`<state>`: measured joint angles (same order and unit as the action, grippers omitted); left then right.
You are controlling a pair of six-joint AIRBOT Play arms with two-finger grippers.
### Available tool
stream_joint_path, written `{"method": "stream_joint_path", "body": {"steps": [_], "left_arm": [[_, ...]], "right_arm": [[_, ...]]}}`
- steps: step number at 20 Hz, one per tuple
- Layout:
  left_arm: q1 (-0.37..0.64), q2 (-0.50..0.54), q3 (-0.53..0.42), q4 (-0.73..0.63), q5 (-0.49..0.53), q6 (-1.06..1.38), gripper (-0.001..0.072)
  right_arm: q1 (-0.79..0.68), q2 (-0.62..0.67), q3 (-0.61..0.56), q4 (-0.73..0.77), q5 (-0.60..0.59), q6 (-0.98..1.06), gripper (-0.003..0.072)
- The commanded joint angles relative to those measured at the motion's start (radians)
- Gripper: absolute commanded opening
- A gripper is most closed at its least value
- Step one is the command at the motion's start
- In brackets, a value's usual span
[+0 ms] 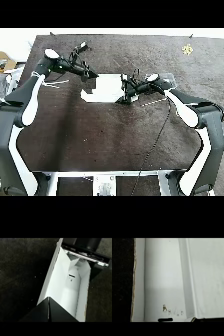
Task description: Fold the box and place the chain.
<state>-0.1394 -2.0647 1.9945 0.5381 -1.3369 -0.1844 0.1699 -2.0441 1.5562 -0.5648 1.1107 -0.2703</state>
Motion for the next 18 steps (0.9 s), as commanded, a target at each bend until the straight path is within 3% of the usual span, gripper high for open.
{"method": "stream_joint_path", "body": {"steps": [1,3,4,5,6,10,18], "left_arm": [[0.016,0.055,0.027,0.130,-0.074,0.010,0.0011],[0.015,0.053,0.016,0.271,-0.177,0.026,0.0040],[0.009,0.051,-0.010,0.331,-0.208,0.082,0.0379],[0.008,0.051,-0.053,0.347,-0.198,0.111,0.0611],[0.008,0.051,-0.098,0.344,-0.169,0.163,0.0655],[0.006,0.051,-0.230,0.313,0.024,0.248,0.0669],[-0.073,0.051,-0.252,0.352,0.092,0.244,0.0665]], "right_arm": [[-0.001,0.000,0.000,0.001,0.000,0.001,0.0438],[-0.001,0.000,0.000,0.001,0.000,0.001,0.0438],[-0.001,0.000,0.000,0.001,0.000,0.001,0.0438],[-0.001,0.000,0.000,0.001,0.000,0.001,0.0438],[-0.001,0.000,0.000,0.001,0.000,0.001,0.0438],[-0.001,0.000,0.000,0.001,0.000,0.001,0.0438],[-0.001,0.000,0.000,0.001,0.000,0.001,0.0438]]}}
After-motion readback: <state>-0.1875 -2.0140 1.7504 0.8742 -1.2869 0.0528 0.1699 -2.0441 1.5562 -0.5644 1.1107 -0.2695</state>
